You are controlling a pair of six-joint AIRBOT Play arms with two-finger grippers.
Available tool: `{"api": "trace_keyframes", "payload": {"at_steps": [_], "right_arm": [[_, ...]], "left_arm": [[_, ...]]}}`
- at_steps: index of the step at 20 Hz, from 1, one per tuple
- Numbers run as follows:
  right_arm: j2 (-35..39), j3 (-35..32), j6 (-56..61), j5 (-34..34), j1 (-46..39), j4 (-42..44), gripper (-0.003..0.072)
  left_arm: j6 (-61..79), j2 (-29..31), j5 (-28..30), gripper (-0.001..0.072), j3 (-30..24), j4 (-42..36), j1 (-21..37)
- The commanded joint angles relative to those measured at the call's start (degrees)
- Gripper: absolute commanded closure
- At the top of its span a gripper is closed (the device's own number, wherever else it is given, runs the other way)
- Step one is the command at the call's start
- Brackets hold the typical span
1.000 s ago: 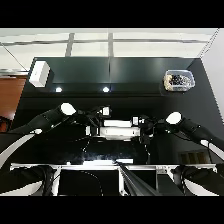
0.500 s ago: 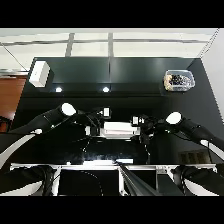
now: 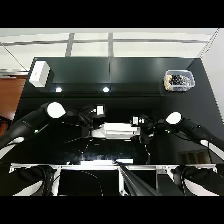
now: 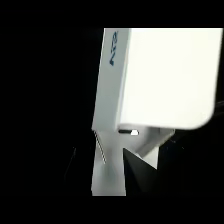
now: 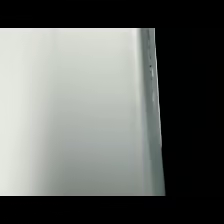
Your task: Fold the box and place the chain.
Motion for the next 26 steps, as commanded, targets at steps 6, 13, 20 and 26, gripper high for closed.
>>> {"api": "trace_keyframes", "payload": {"at_steps": [6, 13, 20, 26], "right_arm": [[0.0, 0.0, -0.1, 0.5, 0.0, -0.2, 0.0506], [0.0, 0.0, -0.1, 0.5, 0.0, -0.2, 0.0506], [0.0, 0.0, -0.1, 0.4, 0.0, -0.2, 0.0506], [0.0, 0.0, -0.1, 0.4, 0.0, -0.2, 0.0506]], "left_arm": [[-13.8, 8.5, -17.3, 0.0685, -1.6, -5.4, -3.1], [-13.7, 1.3, 24.2, 0.0684, -5.6, -29.8, -4.5], [-12.6, -9.8, 22.0, 0.0685, -3.4, -26.9, -4.8], [-16.2, -11.3, 15.5, 0.0685, -0.4, -17.0, -4.4]]}}
